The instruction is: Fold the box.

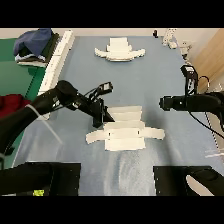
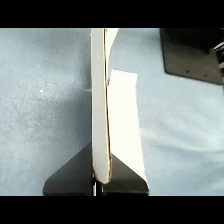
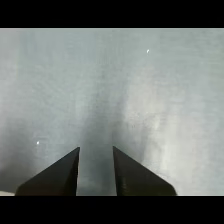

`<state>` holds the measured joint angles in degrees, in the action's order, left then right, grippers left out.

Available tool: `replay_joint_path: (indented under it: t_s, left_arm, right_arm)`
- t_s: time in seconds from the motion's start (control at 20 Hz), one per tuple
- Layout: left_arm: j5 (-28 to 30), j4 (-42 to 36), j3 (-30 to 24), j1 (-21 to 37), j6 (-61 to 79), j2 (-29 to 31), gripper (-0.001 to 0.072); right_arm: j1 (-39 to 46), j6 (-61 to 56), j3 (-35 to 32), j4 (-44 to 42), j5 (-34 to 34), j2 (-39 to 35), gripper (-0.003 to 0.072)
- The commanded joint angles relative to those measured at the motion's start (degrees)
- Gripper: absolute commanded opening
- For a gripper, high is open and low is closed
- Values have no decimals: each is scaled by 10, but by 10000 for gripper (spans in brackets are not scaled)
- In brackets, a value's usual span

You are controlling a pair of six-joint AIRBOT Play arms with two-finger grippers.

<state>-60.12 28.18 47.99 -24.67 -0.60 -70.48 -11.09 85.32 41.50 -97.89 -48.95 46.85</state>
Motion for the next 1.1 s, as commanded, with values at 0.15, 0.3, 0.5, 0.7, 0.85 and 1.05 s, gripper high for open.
replay_joint_path:
  t_s: [0.15,0.3,0.5,0.7,0.85,1.05]
  left_arm:
    - [323,-21,-189,-139,109,170,10]
    - [344,-21,-220,-174,103,183,13]
    - [339,-56,-224,-171,95,183,13]
    - [236,-59,-201,-117,81,177,13]
    - [138,-59,-160,-68,72,131,13]
    - [43,-28,-95,-48,69,33,13]
  right_arm:
    - [0,-20,14,12,6,18,324]
    - [0,-20,14,9,8,28,324]
    - [0,-20,14,-1,7,38,324]
    - [0,-20,14,-1,7,39,324]
    - [0,-20,14,-1,12,39,324]
    - [0,-19,14,-9,19,39,324]
